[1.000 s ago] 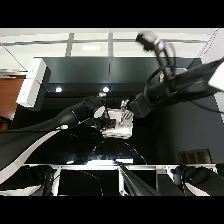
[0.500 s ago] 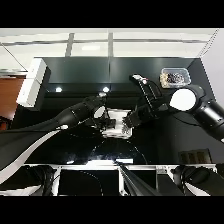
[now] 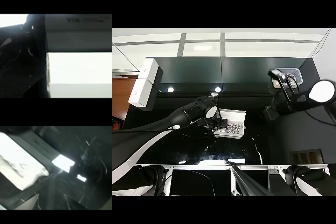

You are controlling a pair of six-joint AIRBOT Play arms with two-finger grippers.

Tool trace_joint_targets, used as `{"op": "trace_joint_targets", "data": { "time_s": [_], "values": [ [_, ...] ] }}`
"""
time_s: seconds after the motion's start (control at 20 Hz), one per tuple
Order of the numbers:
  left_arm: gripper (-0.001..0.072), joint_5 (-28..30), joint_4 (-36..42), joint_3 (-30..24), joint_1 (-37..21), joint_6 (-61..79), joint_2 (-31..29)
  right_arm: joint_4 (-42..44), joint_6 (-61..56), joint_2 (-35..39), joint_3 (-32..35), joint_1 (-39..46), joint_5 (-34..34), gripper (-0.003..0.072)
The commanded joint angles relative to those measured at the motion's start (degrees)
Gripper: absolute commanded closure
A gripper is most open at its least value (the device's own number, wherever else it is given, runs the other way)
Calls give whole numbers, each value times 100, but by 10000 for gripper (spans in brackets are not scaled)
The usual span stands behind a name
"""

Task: Fold the box and place the chain.

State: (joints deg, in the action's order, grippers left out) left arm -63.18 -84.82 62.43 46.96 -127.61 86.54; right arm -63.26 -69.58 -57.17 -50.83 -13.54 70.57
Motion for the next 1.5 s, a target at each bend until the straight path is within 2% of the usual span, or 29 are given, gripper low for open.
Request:
{"op": "trace_joint_targets", "data": {
  "time_s": [0.0, 0.05, 0.1, 0.2, 0.45, 0.8, 0.85, 1.2, 1.25, 1.3, 1.45],
  "values": [
    [681, 11, 2, 2, -2, 0, 0, 404, 1296, 125, 1172, 376, -1097, 250],
    [681, 11, 4, 2, -2, 2, 0, 459, 1939, 122, 1473, 245, -1561, -14],
    [681, 11, 4, 2, -2, 2, 0, 238, 2614, 114, 1694, 46, -1880, -34],
    [681, 9, 2, 2, -2, 2, 0, -22, 3602, 44, 1849, -339, -2157, -34],
    [681, 9, 2, 2, 0, 2, 0, 1572, 6284, -638, 1858, -741, -2448, -31],
    [681, 11, 2, 2, -2, 2, 0, 2190, 6684, -1084, 1858, -743, -2581, -24],
    [681, 9, 0, 2, -2, 0, 0, 2188, 6682, -1147, 1860, -741, -2586, 33],
    [681, 9, 2, 2, 0, 2, 0, 2240, 6686, -1290, 1860, -925, -2857, 38],
    [682, 9, 2, 2, 0, 0, 0, 2234, 6684, -1290, 1860, -960, -2865, 234],
    [681, 9, 2, 2, -2, 2, 0, 2227, 6684, -1290, 1860, -979, -2868, 322],
    [681, 11, 2, 2, -2, 0, 0, 2212, 6682, -1290, 1860, -979, -2863, 322]
  ]
}}
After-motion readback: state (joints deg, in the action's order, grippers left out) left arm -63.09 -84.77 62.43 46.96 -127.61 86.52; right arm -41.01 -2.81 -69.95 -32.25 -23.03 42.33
